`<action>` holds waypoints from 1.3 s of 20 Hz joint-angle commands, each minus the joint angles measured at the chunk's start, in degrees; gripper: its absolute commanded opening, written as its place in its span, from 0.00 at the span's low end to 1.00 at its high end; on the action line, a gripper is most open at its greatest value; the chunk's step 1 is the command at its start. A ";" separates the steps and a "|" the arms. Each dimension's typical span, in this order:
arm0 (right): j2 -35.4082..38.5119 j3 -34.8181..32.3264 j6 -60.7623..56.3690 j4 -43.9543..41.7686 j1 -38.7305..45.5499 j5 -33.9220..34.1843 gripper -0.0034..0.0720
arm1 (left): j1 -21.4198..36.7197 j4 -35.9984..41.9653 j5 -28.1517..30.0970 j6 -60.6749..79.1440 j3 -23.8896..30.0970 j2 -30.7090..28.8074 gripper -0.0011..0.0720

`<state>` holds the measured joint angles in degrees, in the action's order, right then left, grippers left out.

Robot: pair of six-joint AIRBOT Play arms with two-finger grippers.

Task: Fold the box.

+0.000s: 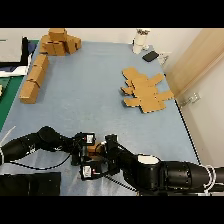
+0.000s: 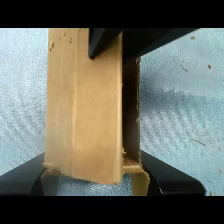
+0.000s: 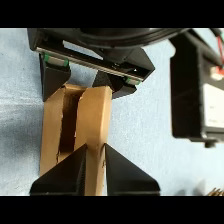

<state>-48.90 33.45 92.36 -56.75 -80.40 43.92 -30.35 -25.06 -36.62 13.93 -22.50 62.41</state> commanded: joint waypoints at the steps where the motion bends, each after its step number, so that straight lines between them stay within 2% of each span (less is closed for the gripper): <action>1: 0.04 0.04 -0.02 -0.02 -0.04 -0.07 0.26 | 0.02 0.00 0.04 0.00 0.00 0.02 0.74; 11: -0.09 -0.28 0.00 -5.16 -0.04 -0.09 0.25 | 0.02 0.00 0.04 0.00 0.00 0.02 0.74; 20: 1.09 -0.52 -0.04 -6.34 -0.04 0.46 0.27 | 0.02 0.00 0.04 0.00 0.00 0.02 0.74; 22: 4.63 1.44 -2.25 -6.36 -0.02 4.55 0.53 | 0.02 0.00 0.04 0.00 0.00 0.02 0.74; 24: 9.51 2.05 -9.29 -8.94 0.04 10.49 0.54 | 0.02 0.00 0.04 0.00 0.00 0.02 0.74; 26: 14.40 0.61 -20.72 -16.98 0.46 14.27 0.52 | 0.02 0.00 0.07 0.00 0.00 0.02 0.74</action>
